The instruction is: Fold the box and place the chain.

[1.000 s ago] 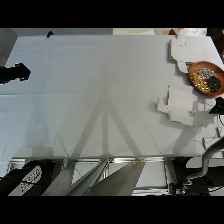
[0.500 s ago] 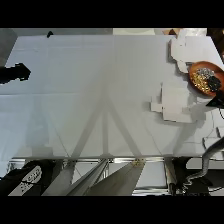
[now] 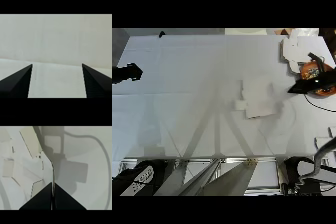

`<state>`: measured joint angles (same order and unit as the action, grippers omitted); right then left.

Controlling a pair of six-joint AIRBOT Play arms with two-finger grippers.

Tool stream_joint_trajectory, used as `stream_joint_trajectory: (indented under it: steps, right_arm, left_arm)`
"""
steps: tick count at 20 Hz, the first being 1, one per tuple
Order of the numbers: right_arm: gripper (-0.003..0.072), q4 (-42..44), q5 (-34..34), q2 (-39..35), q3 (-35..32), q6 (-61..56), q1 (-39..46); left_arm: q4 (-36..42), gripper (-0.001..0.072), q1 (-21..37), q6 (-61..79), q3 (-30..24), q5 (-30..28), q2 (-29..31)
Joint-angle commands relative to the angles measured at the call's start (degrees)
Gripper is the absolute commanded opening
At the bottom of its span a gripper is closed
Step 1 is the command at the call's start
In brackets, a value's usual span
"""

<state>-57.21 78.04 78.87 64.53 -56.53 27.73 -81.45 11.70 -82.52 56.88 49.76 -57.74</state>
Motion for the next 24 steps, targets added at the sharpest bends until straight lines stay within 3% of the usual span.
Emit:
stream_joint_trajectory:
  steps: [1, 8, 12, 15, 18, 21, 24]
  right_arm:
    - [0.0007, 7.48, -7.48, -2.03, -0.79, 0.13, -10.69]
    - [0.0006, 10.95, -24.0, -2.14, -1.97, -0.11, -34.18]
    - [0.0006, 10.8, -34.51, -2.12, -2.03, 0.17, -42.29]
    - [0.0006, 11.39, -39.08, -2.36, -4.63, 1.36, -42.18]
    - [0.0006, 12.17, -45.92, -6.1, -14.05, 3.61, -40.79]
    - [0.0006, 18.8, -57.75, -13.57, -25.38, 6.21, -38.32]
    - [0.0006, 18.23, -60.92, -17.18, -31.41, 9.57, -36.39]
  left_arm:
    - [0.0, 0.0698, 0.04, 0.0, 0.04, -0.02, 0.04]
    - [0.0, 0.0698, 0.04, 0.0, 0.04, -0.02, 0.04]
    - [0.0, 0.0698, 0.04, 0.0, 0.04, -0.02, 0.04]
    - [-0.02, 0.0698, 0.04, 0.0, 0.04, 0.0, 0.04]
    - [-0.02, 0.0698, 0.04, 0.0, 0.04, -0.02, 0.04]
    - [0.0, 0.0698, 0.04, 0.0, 0.04, -0.02, 0.04]
    - [0.0, 0.0698, 0.04, 0.0, 0.04, -0.02, 0.04]
